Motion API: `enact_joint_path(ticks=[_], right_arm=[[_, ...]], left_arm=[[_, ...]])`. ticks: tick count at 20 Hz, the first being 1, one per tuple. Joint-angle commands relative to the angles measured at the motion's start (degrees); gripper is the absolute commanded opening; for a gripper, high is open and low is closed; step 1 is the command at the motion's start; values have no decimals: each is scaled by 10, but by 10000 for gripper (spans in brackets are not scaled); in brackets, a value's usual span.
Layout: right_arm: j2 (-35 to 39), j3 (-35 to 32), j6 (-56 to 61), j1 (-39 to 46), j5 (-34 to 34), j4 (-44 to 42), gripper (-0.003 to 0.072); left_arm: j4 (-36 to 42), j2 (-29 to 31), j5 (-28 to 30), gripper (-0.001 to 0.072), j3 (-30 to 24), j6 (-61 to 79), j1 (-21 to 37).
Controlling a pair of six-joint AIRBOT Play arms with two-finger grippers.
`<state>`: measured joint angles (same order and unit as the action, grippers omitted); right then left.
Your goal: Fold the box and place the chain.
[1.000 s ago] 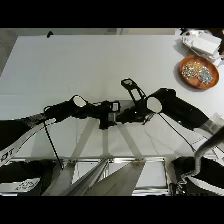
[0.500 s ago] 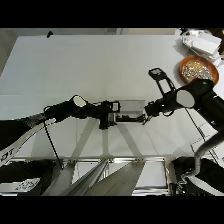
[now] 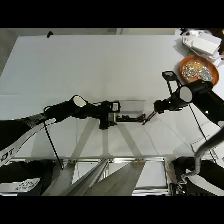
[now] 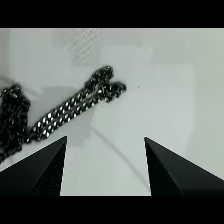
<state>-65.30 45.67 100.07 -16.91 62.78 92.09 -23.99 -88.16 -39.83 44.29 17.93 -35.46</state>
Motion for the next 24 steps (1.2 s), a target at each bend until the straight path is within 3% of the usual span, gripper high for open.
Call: enact_joint_path(ticks=[1, 4, 8, 14, 16, 17, 19, 24], right_arm=[[-61, -10, 0, 5, -53, -14, 530], [-101, -10, 1, 5, -56, -14, 521], [-107, -10, 4, 5, -84, -22, 426], [-108, -10, 4, 5, -97, -26, 242], [-108, -10, 4, 5, -97, -26, 140], [-108, -10, 4, 5, -96, -26, 128], [-106, -10, -2, 5, -84, -26, 9], [-16, -10, -27, 5, -35, -25, 9]], left_arm=[[0, 0, 0, 136, 0, 0, 0], [0, 0, 0, 136, 0, 0, 0], [0, 0, 0, 136, 0, 0, 0], [0, 0, 0, 136, 0, 0, 0], [0, 0, 0, 136, 0, 0, 0], [0, 0, 0, 136, 0, 0, 0], [0, 0, 0, 136, 0, 0, 0], [0, 0, 0, 136, 0, 0, 0]])
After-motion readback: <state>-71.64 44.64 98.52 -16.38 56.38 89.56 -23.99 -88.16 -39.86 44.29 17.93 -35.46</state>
